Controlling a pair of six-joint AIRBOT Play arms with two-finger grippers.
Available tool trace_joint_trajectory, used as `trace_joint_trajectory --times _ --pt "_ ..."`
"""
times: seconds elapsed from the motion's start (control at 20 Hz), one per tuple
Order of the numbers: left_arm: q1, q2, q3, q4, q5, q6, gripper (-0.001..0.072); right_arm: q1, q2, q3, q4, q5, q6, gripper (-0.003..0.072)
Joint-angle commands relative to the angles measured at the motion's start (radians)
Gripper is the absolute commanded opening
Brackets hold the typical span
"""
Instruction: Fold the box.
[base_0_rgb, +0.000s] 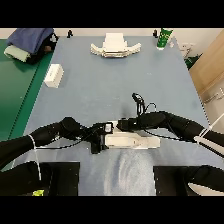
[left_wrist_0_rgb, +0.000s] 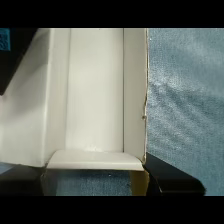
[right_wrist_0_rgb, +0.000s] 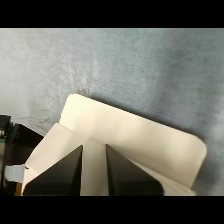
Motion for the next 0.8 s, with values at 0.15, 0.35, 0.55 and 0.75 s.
trace_joint_trajectory --times 0.15,0.35,0.55,0.75 --pt "0.000 -0.001 0.000 0.000 0.000 0.002 0.0527 0.006 -0.010 0.002 -0.002 0.003 -0.016 0.0221" --pt "0.000 -0.001 0.000 0.001 0.000 0.002 0.0527 0.005 0.082 0.033 -0.043 -0.038 -0.028 0.0221" --pt "0.000 -0.001 0.000 0.001 0.000 0.002 0.0527 -0.027 0.275 0.045 -0.200 -0.118 -0.025 0.0221" --pt "0.000 -0.001 0.000 0.001 0.000 0.002 0.0527 -0.035 0.486 0.044 -0.423 -0.398 -0.046 0.0221"
